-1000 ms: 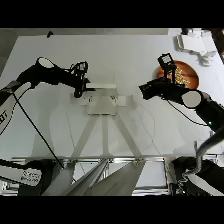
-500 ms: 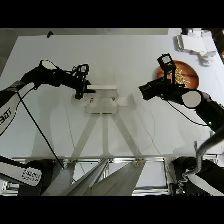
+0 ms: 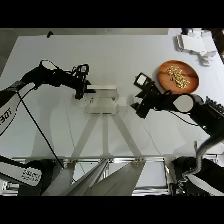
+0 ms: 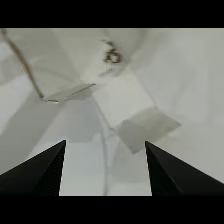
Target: Fold the box and place the chain.
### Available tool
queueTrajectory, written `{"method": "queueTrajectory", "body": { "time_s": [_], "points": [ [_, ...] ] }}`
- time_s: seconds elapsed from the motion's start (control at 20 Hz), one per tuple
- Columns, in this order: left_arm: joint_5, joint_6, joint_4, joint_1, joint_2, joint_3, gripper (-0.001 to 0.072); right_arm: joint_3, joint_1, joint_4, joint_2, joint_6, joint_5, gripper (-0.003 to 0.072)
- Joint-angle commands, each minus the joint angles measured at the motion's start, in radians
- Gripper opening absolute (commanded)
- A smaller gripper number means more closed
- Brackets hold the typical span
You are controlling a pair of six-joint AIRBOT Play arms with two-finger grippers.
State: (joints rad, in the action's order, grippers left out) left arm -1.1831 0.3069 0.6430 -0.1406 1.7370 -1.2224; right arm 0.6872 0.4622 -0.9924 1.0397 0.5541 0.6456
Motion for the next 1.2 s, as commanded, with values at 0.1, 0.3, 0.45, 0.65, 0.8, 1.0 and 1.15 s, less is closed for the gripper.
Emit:
{"method": "queueTrajectory", "body": {
  "time_s": [0.1,0.3,0.45,0.65,0.8,1.0,1.15],
  "points": [
    [0.000,0.000,0.001,0.001,0.001,0.000,0.0006,-0.002,0.077,-0.067,0.097,-0.146,-0.065,0.0632],
    [0.000,0.000,0.001,0.001,0.001,0.000,0.0006,-0.002,0.068,-0.048,0.182,-0.253,-0.188,0.0700],
    [0.000,0.000,0.001,0.001,0.001,0.000,0.0006,-0.002,0.068,0.024,0.256,-0.278,-0.207,0.0700],
    [0.000,0.000,0.001,0.001,0.001,0.000,0.0006,-0.002,0.069,0.187,0.286,-0.303,-0.195,0.0700],
    [0.000,0.000,0.001,0.001,0.001,0.000,0.0006,-0.002,0.069,0.301,0.290,-0.336,-0.197,0.0700],
    [0.000,0.000,0.000,0.001,0.001,0.000,0.0006,-0.002,0.088,0.450,0.330,-0.354,-0.193,0.0700],
    [0.000,0.000,0.001,0.001,0.001,0.000,0.0006,-0.002,0.089,0.452,0.343,-0.353,-0.195,0.0700]
  ]
}}
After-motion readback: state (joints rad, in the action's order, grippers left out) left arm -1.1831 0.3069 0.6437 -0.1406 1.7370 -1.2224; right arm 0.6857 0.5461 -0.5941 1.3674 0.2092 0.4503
